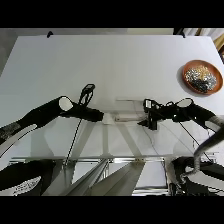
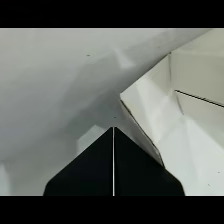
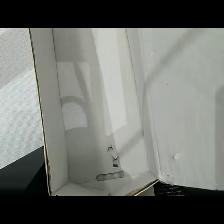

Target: Fold the box and place the chain.

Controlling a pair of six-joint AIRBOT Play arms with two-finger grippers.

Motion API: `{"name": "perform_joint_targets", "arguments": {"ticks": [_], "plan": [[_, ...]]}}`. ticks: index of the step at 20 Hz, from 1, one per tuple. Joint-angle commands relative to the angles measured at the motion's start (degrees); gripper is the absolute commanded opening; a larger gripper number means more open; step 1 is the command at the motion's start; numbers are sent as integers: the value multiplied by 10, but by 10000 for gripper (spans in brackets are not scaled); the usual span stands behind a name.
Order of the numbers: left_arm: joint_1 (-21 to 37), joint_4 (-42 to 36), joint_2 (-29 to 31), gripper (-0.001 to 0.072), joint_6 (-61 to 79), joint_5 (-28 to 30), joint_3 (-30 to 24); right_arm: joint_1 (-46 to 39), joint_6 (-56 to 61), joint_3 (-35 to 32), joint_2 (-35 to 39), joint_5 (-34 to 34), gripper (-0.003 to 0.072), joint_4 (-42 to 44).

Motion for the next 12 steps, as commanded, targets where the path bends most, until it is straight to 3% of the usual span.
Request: {"name": "perform_joint_targets", "arguments": {"ticks": [1, 3, 4, 5, 6, 10, 12], "plan": [[-15, -44, -6, 9, 48, -20, 0, 0, 0, 0, 0, 0, 402, 0], [-18, -54, -6, 42, 61, -39, 0, 0, 0, 0, 0, 0, 402, 0], [-19, -60, -5, 111, 63, -40, 0, 0, 0, 0, 0, 0, 402, 0], [-19, -64, -4, 240, 68, -39, 2, 0, 0, 0, 0, 0, 402, 0], [-19, -67, 0, 284, 73, -37, 4, 0, 0, 0, 0, 0, 402, 0], [-19, -92, 11, 284, 73, -17, 14, 0, 0, 0, 0, 0, 402, 0], [-24, -99, 12, 352, 73, -16, 20, 0, 0, 0, 0, 0, 402, 0]]}}
